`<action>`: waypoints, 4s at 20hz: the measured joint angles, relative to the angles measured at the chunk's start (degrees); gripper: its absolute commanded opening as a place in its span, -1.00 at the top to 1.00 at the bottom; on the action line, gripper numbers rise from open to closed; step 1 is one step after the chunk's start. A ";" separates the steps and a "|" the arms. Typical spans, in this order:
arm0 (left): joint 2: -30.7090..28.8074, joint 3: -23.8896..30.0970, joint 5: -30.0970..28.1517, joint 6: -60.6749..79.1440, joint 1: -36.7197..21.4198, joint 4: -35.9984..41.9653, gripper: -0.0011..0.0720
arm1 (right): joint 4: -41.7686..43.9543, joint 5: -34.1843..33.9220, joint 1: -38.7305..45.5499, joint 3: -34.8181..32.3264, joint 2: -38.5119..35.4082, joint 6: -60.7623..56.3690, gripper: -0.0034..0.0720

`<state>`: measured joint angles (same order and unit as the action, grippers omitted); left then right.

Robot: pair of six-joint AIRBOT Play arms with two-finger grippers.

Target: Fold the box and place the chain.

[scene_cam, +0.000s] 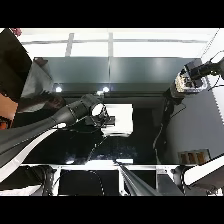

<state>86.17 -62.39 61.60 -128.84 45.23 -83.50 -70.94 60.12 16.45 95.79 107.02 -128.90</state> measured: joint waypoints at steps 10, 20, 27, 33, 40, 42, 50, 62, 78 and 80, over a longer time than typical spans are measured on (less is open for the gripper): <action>0.00 0.00 0.00 0.02 -0.02 0.02 0.89 | 0.90 0.92 0.26 0.66 -2.29 12.50 0.86; 0.00 0.00 0.04 0.02 -0.02 0.02 0.89 | 10.78 3.02 4.11 1.77 -24.04 33.94 0.86; 0.00 0.00 0.07 0.02 -0.02 0.02 0.89 | 18.84 6.05 4.76 14.10 -36.11 40.24 0.86; 0.00 0.00 0.09 0.02 -0.02 0.04 0.89 | 27.82 12.90 4.28 21.46 -39.47 42.16 0.86; 0.00 0.00 0.35 0.02 -0.02 0.04 0.89 | 33.07 20.59 -1.90 19.63 -42.58 45.83 0.86; 0.00 0.00 0.37 0.02 0.00 0.04 0.89 | 33.11 22.91 -4.94 18.43 -43.15 46.75 0.86; 0.00 0.00 0.55 0.00 -0.02 0.04 0.89 | 31.58 29.57 -18.53 1.90 -48.52 52.28 0.86; 0.00 0.00 0.50 0.00 -0.02 0.04 0.89 | 45.09 18.82 -26.10 -12.09 -49.59 54.10 0.86; 0.00 0.00 0.39 0.00 -0.02 0.04 0.89 | 39.98 15.56 -27.41 -27.89 -49.70 54.10 0.86; 0.00 0.00 0.39 0.02 -0.02 0.02 0.89 | 39.91 16.55 -25.55 -26.60 -49.92 54.07 0.86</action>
<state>86.17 -62.39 62.00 -128.81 45.21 -83.48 -31.03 76.66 -9.10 69.19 57.10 -74.83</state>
